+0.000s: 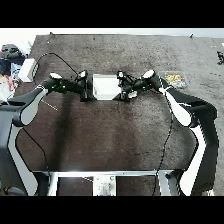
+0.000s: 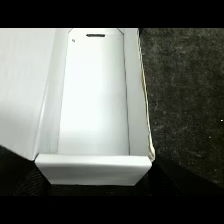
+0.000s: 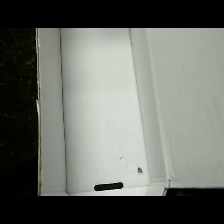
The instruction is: Fold the box and place the chain.
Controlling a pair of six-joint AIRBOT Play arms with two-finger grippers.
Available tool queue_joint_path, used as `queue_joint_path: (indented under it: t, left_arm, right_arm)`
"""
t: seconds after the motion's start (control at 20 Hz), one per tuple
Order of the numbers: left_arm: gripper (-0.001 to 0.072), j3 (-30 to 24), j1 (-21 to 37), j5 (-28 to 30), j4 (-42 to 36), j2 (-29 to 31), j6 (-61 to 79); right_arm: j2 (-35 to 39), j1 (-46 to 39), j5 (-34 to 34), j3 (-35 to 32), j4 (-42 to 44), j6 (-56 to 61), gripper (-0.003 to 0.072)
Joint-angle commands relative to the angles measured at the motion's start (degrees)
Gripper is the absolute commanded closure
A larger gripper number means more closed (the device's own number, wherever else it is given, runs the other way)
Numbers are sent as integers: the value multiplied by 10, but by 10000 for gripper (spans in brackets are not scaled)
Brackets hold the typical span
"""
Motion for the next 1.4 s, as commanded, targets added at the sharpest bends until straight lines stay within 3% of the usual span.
queue_joint_path:
  t: [0.0, 0.6, 1.35]
  left_arm:
    - [48, 1, -4, 9, -8, -3, 1]
    - [49, 1, -4, -3, -50, -27, 35]
    - [50, 2, -4, 1, -41, -27, 41]
  right_arm:
    - [0, 0, 0, 0, 0, 0, 211]
    - [0, 0, 0, 0, 0, 0, 211]
    - [0, 0, 0, 0, 0, 0, 211]
